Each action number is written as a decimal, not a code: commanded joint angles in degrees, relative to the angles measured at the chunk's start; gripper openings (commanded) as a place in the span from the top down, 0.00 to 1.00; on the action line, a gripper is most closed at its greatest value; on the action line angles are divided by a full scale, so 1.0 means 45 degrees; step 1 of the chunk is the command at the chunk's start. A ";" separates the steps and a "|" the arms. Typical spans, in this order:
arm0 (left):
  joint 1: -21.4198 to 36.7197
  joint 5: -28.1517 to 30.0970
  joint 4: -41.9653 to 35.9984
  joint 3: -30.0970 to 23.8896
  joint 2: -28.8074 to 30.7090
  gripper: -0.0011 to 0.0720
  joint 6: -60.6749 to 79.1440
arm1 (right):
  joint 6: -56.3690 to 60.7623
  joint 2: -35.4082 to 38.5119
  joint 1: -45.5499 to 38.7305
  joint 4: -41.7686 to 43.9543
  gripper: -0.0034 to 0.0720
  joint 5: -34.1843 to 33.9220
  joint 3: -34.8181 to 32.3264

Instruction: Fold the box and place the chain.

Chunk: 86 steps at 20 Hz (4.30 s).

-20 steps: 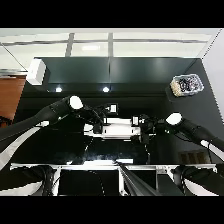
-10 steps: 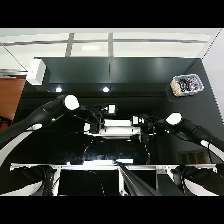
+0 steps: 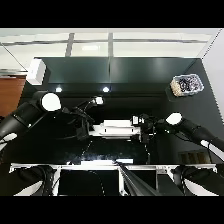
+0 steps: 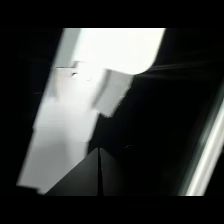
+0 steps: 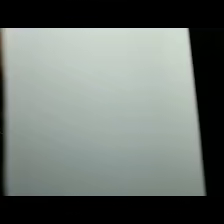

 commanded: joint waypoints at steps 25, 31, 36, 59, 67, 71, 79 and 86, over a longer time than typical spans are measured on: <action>-0.0801 0.5872 -0.4454 -0.0539 -0.3691 0.95 0.1734 | 0.0000 -0.0005 0.0015 0.0010 0.65 0.0000 0.0000; -0.0651 0.5892 -0.1972 0.0418 -0.3789 0.95 -0.0311 | 0.0000 -0.0005 0.0015 0.0010 0.65 0.0000 0.0000; -0.0209 0.4954 -0.0690 0.1088 -0.2336 0.95 -0.0505 | 0.0000 -0.0005 0.0015 0.0010 0.65 0.0000 0.0000; 0.0141 0.5285 -0.2317 -0.2783 -0.0952 0.02 0.8626 | 0.0000 -0.0005 0.0015 0.0010 0.65 0.0000 0.0000; -0.0520 0.6207 -0.2778 -0.2778 -0.1263 0.54 0.8558 | 0.0000 -0.0005 0.0015 0.0010 0.65 0.0000 0.0000; -0.0520 0.6135 -0.4002 -0.2778 -0.1263 0.61 0.8563 | 0.0000 -0.0005 0.0015 0.0010 0.65 0.0000 0.0000; -0.0529 0.6096 -0.6353 -0.2783 -0.1773 0.61 0.8568 | 0.0000 -0.0005 0.0015 0.0010 0.65 0.0000 0.0000; -0.0981 0.6164 -0.6363 -0.2793 -0.2341 0.61 0.8607 | 0.0000 -0.0005 0.0015 0.0010 0.65 0.0000 0.0000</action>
